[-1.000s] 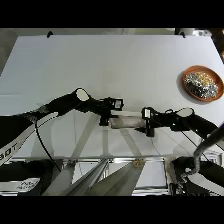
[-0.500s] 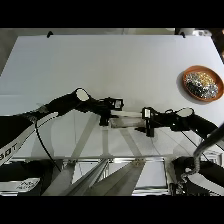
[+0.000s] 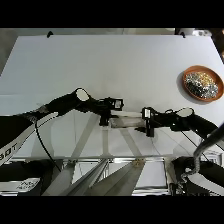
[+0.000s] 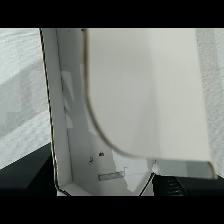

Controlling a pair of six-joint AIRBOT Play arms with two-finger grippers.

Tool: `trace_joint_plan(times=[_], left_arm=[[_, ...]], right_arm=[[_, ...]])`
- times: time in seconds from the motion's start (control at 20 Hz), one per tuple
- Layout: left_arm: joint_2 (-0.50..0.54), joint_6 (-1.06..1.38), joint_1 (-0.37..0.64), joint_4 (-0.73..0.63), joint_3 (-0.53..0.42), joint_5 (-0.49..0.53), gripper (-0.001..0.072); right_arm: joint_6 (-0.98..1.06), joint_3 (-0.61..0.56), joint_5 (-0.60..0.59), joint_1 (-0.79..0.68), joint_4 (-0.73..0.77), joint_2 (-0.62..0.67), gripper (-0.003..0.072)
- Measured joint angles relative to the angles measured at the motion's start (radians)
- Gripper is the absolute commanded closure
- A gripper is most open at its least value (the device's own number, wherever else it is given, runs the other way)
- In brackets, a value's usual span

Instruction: Fold the box and place the chain.

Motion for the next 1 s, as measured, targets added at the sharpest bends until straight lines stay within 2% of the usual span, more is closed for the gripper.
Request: trace_joint_plan(times=[0.6,0.65,0.7,0.75,1.0], left_arm=[[0.000,-0.001,0.000,-0.001,0.000,0.002,0.0695],[0.000,-0.003,0.000,-0.001,0.000,0.003,0.0652],[0.000,-0.005,0.001,0.003,0.000,0.007,0.0518],[0.000,-0.012,0.002,0.014,-0.002,0.011,0.0447],[0.050,-0.074,0.008,0.032,-0.001,0.002,0.0434]], right_arm=[[0.000,0.000,-0.001,0.000,0.000,0.000,0.0216],[0.000,0.000,-0.001,0.000,0.000,0.000,0.0216],[0.000,0.000,-0.001,0.000,0.000,0.000,0.0216],[-0.002,0.000,-0.001,0.000,-0.002,0.000,0.0216],[-0.001,0.000,0.000,0.000,-0.002,0.000,0.0216]])
